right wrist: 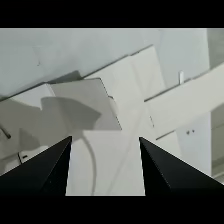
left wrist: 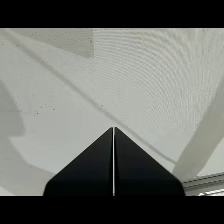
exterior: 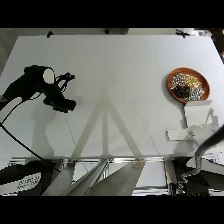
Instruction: Fold the box and place the chain.
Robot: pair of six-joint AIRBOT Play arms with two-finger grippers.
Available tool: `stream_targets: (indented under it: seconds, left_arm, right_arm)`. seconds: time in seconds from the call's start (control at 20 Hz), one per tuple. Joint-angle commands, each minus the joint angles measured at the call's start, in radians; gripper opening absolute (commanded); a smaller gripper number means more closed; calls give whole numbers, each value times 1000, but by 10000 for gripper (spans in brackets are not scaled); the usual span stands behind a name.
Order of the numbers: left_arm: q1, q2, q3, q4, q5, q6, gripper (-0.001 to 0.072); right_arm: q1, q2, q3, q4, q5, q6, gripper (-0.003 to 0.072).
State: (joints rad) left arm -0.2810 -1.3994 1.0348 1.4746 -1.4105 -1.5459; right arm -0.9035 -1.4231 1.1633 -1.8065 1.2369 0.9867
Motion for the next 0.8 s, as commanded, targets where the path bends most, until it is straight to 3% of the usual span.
stream_targets:
  seconds: [0.0, 0.2, 0.5, 0.6, 0.65, 0.75]
  left_arm:
    - [0, 0, 0, 0, 0, 0, 10]
    - [0, 0, 0, 0, 0, 0, 10]
    - [0, 0, 0, 0, 0, 0, 10]
    - [0, -1, 0, 0, 0, 0, 10]
    - [0, 0, 0, 0, 0, 0, 10]
    - [0, 0, 0, 0, 0, 0, 10]
  right_arm:
    - [-9, -155, 72, 21, 93, -150, 480]
    - [-9, -242, 73, -22, 110, -166, 480]
    - [-9, -247, 79, -89, 156, -180, 479]
    - [-29, -243, 87, -34, 162, -180, 477]
    - [-41, -245, 87, 12, 174, -184, 469]
    - [-61, -247, 87, 88, 203, -190, 373]
